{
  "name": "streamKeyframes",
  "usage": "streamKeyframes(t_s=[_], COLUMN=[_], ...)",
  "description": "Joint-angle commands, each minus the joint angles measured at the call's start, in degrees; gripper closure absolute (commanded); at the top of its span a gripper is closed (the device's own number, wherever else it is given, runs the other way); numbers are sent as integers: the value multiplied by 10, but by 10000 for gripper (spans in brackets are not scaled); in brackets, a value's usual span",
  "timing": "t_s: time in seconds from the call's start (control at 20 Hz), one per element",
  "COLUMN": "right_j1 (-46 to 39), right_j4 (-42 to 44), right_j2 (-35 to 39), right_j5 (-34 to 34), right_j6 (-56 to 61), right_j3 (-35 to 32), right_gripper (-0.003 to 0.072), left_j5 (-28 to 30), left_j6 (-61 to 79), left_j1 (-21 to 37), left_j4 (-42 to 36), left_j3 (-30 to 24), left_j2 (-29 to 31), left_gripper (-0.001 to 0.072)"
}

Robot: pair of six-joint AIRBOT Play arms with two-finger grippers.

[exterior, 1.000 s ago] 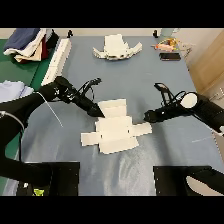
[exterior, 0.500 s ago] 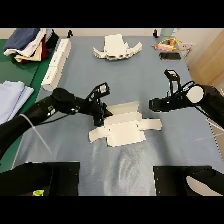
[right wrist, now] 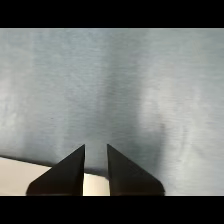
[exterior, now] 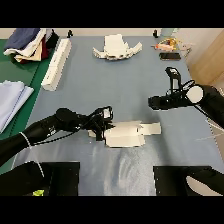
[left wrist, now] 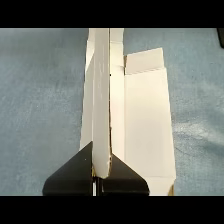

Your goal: Fold the box.

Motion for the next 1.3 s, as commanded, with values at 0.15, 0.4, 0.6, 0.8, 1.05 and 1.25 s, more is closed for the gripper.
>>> streamKeyframes(t_s=[0.15, 0.4, 0.6, 0.8, 1.05, 1.25], right_j1=[0, 0, 0, 1, 1, 1], right_j4=[-3, -3, 3, 5, 8, 8], right_j2=[0, 0, 0, 0, 0, 0], right_j5=[-1, -2, -2, -2, -2, -2], right_j6=[1, 1, 1, 1, 1, 1], right_j3=[0, 0, 0, 0, 0, 0], right_gripper=[456, 456, 456, 456, 456, 456], left_j5=[16, -89, -160, -171, -175, -174], left_j6=[-40, -252, -287, -291, -282, -256], left_j1=[-11, 22, 44, 45, 45, 45], left_j4=[18, 190, 194, 193, 162, 156], left_j3=[-10, 46, 86, 89, 89, 89], left_j2=[17, 45, 44, 34, -8, -14], left_gripper=[696, 696, 696, 696, 696, 695])
